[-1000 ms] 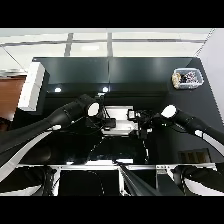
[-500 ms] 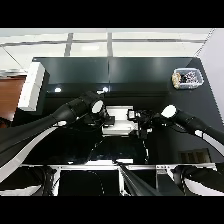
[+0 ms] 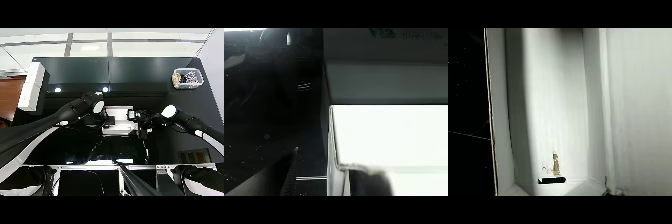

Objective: Fold the box and place the chain.

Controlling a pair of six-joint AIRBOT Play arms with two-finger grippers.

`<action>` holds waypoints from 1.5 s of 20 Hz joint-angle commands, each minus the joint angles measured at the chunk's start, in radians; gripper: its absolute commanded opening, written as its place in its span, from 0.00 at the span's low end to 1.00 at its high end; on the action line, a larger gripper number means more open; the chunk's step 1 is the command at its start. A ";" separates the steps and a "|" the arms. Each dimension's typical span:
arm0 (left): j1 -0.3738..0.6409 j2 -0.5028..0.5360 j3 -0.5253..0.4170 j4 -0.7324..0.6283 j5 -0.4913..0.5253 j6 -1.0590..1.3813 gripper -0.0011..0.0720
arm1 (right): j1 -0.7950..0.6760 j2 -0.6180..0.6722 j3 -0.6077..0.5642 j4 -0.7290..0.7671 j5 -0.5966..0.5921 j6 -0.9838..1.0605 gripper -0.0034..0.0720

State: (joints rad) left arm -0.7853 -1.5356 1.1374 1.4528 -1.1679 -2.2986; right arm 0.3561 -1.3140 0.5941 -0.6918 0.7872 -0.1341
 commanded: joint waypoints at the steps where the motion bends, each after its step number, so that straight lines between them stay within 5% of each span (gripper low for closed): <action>1: -0.005 -0.003 0.001 -0.021 0.016 -0.010 0.50 | 0.000 0.000 0.000 0.000 0.000 0.000 0.31; 4: -0.005 -0.003 0.001 -0.029 0.023 -0.010 0.49 | 0.000 0.000 0.000 0.000 0.000 0.000 0.31; 5: -0.005 -0.003 0.001 -0.029 0.023 -0.010 0.40 | 0.000 0.000 0.000 0.000 0.000 0.000 0.31; 7: -0.005 -0.003 0.001 -0.034 0.034 -0.010 0.38 | 0.000 0.000 0.000 0.000 0.000 0.000 0.31; 9: -0.005 -0.003 0.002 -0.042 0.043 -0.010 0.06 | 0.000 0.000 0.000 0.000 0.000 0.000 0.31; 12: -0.005 -0.007 0.001 -0.045 0.030 -0.010 0.05 | 0.000 0.000 0.000 0.000 0.000 0.000 0.31; 14: -0.005 -0.006 0.007 -0.066 0.029 -0.002 0.14 | 0.000 0.000 0.000 0.000 0.000 0.000 0.31; 15: -0.005 -0.006 0.012 -0.073 0.030 -0.002 0.45 | 0.000 0.000 0.000 0.000 0.001 0.000 0.31; 16: -0.005 -0.008 0.017 -0.073 0.029 -0.002 0.54 | 0.000 0.000 0.000 0.000 0.000 0.000 0.31; 20: -0.004 -0.022 0.020 -0.047 -0.006 -0.002 0.53 | 0.000 0.000 0.000 0.000 0.001 0.000 0.31; 25: -0.005 -0.037 0.022 -0.047 -0.013 -0.005 0.08 | 0.000 0.000 0.000 0.000 0.001 0.000 0.31; 30: -0.005 -0.037 0.022 -0.047 -0.011 -0.005 0.05 | 0.000 0.000 0.000 0.000 0.001 0.000 0.31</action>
State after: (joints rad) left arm -0.7902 -1.5715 1.1587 1.4055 -1.1828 -2.3024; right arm 0.3561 -1.3140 0.5941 -0.6922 0.7872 -0.1345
